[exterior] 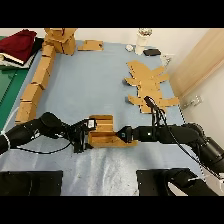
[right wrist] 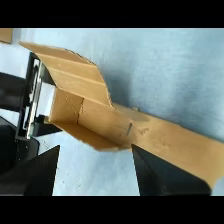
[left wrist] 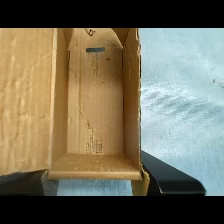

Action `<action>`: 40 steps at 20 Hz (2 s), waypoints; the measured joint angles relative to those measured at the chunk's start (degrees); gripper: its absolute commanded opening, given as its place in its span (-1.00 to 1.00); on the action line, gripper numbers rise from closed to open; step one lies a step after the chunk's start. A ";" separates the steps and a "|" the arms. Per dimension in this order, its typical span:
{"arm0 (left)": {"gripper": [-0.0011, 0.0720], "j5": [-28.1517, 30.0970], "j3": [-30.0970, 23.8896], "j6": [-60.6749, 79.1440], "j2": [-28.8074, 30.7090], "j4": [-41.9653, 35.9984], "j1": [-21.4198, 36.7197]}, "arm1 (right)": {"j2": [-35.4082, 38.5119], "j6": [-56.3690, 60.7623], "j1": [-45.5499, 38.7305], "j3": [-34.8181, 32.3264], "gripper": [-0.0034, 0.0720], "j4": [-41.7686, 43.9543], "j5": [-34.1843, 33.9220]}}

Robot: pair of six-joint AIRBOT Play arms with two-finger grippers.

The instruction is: Fold the box.

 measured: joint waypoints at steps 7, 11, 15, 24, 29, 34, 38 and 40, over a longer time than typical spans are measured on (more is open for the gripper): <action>0.37 10.56 -1.14 1.38 -0.68 -1.49 -7.48 | 0.00 0.13 0.00 0.00 0.98 0.04 1.81; 0.37 13.35 -2.43 1.38 -0.68 -1.81 -8.63 | 0.00 0.13 0.00 0.00 0.98 0.09 2.12; 0.36 14.62 -3.23 1.40 -0.68 -1.95 -9.03 | 0.00 0.13 0.00 0.00 0.98 0.13 2.16; 0.37 15.21 -3.61 1.44 -0.72 -1.57 -9.11 | -1.81 5.14 0.02 0.00 -0.90 1.05 1.86; 0.36 15.23 -3.65 1.44 -0.72 -1.55 -9.14 | -9.75 2.64 0.70 1.14 -0.90 6.16 3.10; 0.36 15.23 -3.65 1.44 -0.72 -1.53 -9.14 | -21.94 -7.89 1.01 9.09 -0.90 6.23 5.01; 0.37 15.21 -3.65 1.46 -0.72 -1.53 -9.14 | -31.93 -15.06 1.09 12.59 -0.90 4.31 4.98; 0.37 15.23 -3.65 1.44 -0.72 -1.53 -9.14 | -35.41 -18.62 1.09 13.22 -0.90 3.87 4.22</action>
